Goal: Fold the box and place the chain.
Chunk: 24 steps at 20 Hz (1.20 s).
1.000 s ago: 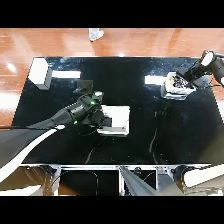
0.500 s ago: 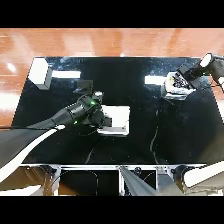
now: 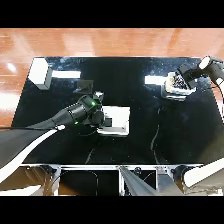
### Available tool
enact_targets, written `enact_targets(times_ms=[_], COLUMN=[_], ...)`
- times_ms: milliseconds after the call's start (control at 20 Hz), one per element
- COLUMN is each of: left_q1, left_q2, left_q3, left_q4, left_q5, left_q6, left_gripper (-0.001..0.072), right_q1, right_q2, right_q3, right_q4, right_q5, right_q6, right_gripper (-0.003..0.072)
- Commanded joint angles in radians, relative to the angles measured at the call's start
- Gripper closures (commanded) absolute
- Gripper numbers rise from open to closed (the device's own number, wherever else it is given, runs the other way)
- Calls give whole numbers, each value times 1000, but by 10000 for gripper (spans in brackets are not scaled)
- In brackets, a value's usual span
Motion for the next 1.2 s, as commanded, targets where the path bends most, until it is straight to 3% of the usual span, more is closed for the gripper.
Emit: enact_targets(times_ms=[0,50,150,200,650,1150], left_q1=[1,1,1,1,1,1], left_q2=[1,1,1,1,1,1], left_q3=[0,0,0,0,0,0], left_q4=[6,6,6,6,6,6], left_q5=[5,5,5,5,5,0], left_q6=[0,1,1,0,1,1], left_gripper=[689,689,689,689,689,689], right_q1=[-1,-1,-1,-1,-1,-19], right_q2=[-3,-3,-3,-2,59,286], right_q3=[0,0,0,0,6,6], right_q4=[21,44,68,71,66,52], right_q5=[-25,-29,-29,-26,45,109], right_q6=[-21,-54,-64,-74,-232,-377], right_gripper=[366,484,547,660,664,665])
